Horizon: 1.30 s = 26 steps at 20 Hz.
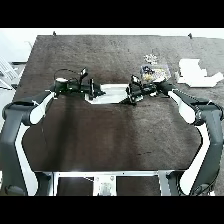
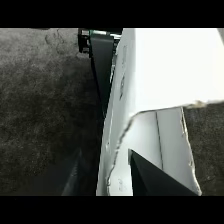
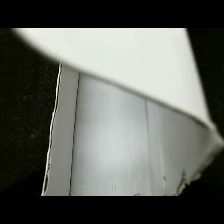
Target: Fold the box and place the chain.
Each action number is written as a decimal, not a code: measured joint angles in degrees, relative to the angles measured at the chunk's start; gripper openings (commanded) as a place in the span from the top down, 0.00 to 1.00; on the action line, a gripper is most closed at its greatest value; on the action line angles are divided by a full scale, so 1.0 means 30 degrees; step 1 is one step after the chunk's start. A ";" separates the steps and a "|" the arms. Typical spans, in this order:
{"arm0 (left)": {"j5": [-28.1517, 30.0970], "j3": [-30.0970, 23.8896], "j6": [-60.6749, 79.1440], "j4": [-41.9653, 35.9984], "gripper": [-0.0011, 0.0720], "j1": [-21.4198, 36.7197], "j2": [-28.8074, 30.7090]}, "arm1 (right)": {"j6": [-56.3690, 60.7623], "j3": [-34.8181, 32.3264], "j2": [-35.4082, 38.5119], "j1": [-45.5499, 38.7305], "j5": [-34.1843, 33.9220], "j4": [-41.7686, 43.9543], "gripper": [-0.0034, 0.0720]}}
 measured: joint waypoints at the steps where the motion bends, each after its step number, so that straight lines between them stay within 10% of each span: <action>1: -0.0168 0.0000 -0.0007 0.0007 0.49 0.0117 0.0117 | 0.0000 0.0000 0.0000 0.0000 0.0000 0.0000 0.19; 7: -0.2608 0.0051 -0.0087 0.0022 0.51 0.1836 0.0976 | 0.0007 0.0000 0.0000 0.0000 0.0000 0.0000 0.19; 9: -0.4080 0.0197 -0.0146 0.0007 0.96 0.2623 0.1122 | 0.0007 0.0000 0.0000 0.0000 0.0000 0.0000 0.19; 15: -0.8160 0.0313 -0.0619 0.0896 0.97 0.3257 0.2514 | 0.0007 0.0000 0.0000 0.0000 0.0007 0.0000 0.19; 26: -0.2557 -0.4269 -0.1260 0.5967 0.97 -0.0299 0.8225 | 0.0015 0.0000 0.0000 0.0000 0.0000 -0.0007 0.19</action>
